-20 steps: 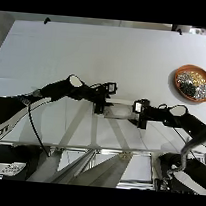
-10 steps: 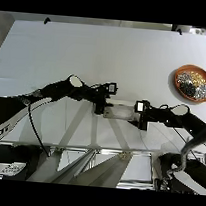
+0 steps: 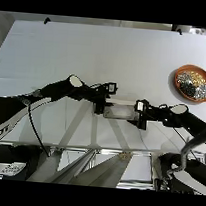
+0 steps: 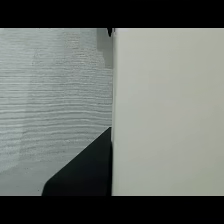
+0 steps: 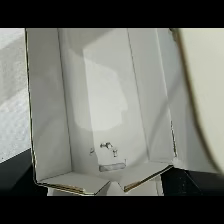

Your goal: Fold the box and place the chain.

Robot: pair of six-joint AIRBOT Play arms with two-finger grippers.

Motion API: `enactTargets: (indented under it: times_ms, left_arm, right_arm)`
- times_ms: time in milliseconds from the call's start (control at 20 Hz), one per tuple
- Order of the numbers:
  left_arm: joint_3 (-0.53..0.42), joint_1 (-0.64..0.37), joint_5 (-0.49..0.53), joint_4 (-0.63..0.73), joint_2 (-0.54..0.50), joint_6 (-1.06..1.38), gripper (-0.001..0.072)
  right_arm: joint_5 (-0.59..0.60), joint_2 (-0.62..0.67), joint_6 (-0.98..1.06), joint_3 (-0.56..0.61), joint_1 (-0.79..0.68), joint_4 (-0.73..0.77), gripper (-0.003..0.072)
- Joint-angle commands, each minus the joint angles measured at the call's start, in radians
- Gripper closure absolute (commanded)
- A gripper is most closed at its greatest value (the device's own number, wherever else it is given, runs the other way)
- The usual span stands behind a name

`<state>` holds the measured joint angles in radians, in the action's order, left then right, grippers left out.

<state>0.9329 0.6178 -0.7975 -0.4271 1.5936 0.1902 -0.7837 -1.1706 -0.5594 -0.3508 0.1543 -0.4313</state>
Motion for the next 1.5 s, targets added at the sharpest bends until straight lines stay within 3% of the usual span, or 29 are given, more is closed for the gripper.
enactTargets:
  times_ms: [0, 150, 300, 350, 450, 550, 600, 1250, 1350, 1400, 1450]
  left_arm:
    - [0.000, 0.000, 0.000, 0.000, 0.000, 0.000, 0.0699]
    - [0.000, 0.000, 0.000, 0.000, 0.000, 0.000, 0.0699]
    - [0.000, 0.000, 0.000, 0.000, 0.000, 0.000, 0.0699]
    - [0.000, 0.000, 0.000, 0.000, 0.000, 0.000, 0.0699]
    - [0.000, 0.000, 0.000, 0.000, 0.000, 0.000, 0.0699]
    - [0.000, 0.000, 0.000, 0.000, 0.000, 0.000, 0.0699]
    - [0.000, 0.000, 0.000, 0.000, 0.000, 0.000, 0.0699]
    - [0.000, 0.000, 0.000, 0.000, 0.000, 0.000, 0.0699]
    - [0.000, 0.000, 0.000, 0.000, 0.000, 0.000, 0.0699]
    - [0.000, 0.000, 0.000, 0.000, 0.000, 0.000, 0.0699]
    - [0.000, 0.000, 0.000, 0.000, 0.000, 0.000, 0.0699]
  right_arm:
    - [0.001, -0.026, -0.026, -0.004, -0.001, 0.022, -0.0027]
    - [0.001, -0.026, -0.026, -0.005, -0.001, 0.024, -0.0023]
    - [-0.002, -0.026, -0.025, -0.005, -0.001, 0.022, 0.0037]
    - [-0.004, -0.026, -0.025, -0.005, -0.001, 0.021, 0.0115]
    - [-0.010, -0.026, -0.025, -0.005, -0.001, 0.021, 0.0154]
    - [-0.010, -0.026, -0.026, -0.005, -0.001, 0.016, 0.0265]
    - [-0.010, -0.026, -0.026, -0.005, -0.001, 0.008, 0.0276]
    - [-0.001, -0.026, -0.025, -0.004, -0.001, -0.017, 0.0272]
    - [0.012, -0.026, -0.025, -0.004, -0.001, -0.017, 0.0207]
    - [0.023, -0.026, -0.025, -0.005, -0.001, -0.016, 0.0117]
    - [0.024, -0.026, -0.025, -0.005, -0.001, -0.017, 0.0110]
